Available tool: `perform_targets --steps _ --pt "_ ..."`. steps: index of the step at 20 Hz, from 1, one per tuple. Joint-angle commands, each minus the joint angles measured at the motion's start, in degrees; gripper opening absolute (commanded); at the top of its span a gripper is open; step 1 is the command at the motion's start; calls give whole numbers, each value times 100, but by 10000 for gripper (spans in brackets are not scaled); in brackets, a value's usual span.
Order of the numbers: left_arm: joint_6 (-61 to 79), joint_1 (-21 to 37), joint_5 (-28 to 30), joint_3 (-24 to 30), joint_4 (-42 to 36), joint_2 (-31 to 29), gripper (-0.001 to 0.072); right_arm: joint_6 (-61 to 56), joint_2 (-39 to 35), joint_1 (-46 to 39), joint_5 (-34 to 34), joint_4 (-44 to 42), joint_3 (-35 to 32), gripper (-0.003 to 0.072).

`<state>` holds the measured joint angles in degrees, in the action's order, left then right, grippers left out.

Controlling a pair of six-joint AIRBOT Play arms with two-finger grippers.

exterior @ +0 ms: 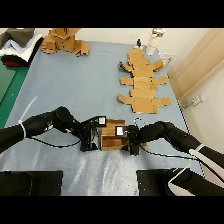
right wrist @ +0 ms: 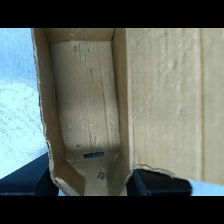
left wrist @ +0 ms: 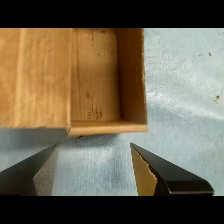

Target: Fold the box.

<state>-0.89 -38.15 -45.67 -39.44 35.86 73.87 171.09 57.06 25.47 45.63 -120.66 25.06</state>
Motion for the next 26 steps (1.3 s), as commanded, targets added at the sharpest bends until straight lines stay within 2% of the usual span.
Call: perform_targets --steps 1,9,19,22,23,24,25,26 --pt "197 -264 393 11 -31 83 697 0 0 -4 9 4 0 439" --pt "195 -354 470 11 -168 85 697 0 0 -4 9 4 0 439" --pt "197 -758 1104 9 -249 245 697 0 0 -4 9 7 0 438" --pt "199 -772 1113 9 -247 245 695 0 0 -4 9 7 0 438" --pt "199 -772 1115 9 -247 245 623 0 0 -4 9 7 0 438" --pt "199 -772 1095 9 -245 245 454 0 0 -4 9 7 0 438" --pt "199 -772 1097 9 -247 245 420 0 0 -4 9 7 0 439" --pt "197 -780 1097 9 -247 245 420 0 0 -4 9 7 0 439"
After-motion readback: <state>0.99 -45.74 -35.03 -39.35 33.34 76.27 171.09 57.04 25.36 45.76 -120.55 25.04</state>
